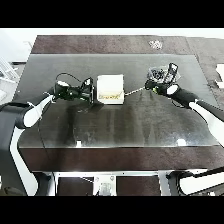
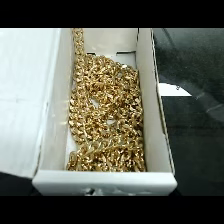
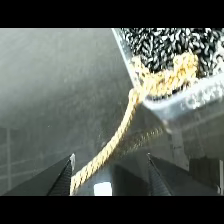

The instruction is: Fold the box and place the chain.

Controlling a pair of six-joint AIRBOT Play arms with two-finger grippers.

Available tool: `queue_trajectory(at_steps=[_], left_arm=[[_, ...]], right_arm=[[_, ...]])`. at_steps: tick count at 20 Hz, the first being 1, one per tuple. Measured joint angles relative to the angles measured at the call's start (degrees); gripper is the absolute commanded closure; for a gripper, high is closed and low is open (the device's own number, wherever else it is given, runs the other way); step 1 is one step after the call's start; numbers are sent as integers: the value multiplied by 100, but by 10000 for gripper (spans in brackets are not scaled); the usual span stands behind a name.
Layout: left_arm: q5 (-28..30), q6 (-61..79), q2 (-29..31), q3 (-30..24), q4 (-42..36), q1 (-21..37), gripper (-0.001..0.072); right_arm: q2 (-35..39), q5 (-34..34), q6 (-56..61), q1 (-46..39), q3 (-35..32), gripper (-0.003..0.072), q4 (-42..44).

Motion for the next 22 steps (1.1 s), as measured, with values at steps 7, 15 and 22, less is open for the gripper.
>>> queue_trajectory(at_steps=[7,15,22], left_arm=[[-2,0,0,0,0,0,239],[-2,0,0,0,0,0,239],[-2,0,0,0,0,0,239]], right_arm=[[-647,-44,13,-22,658,677,186],[208,-232,-114,151,791,681,271],[2594,-284,-1182,984,800,681,280]])
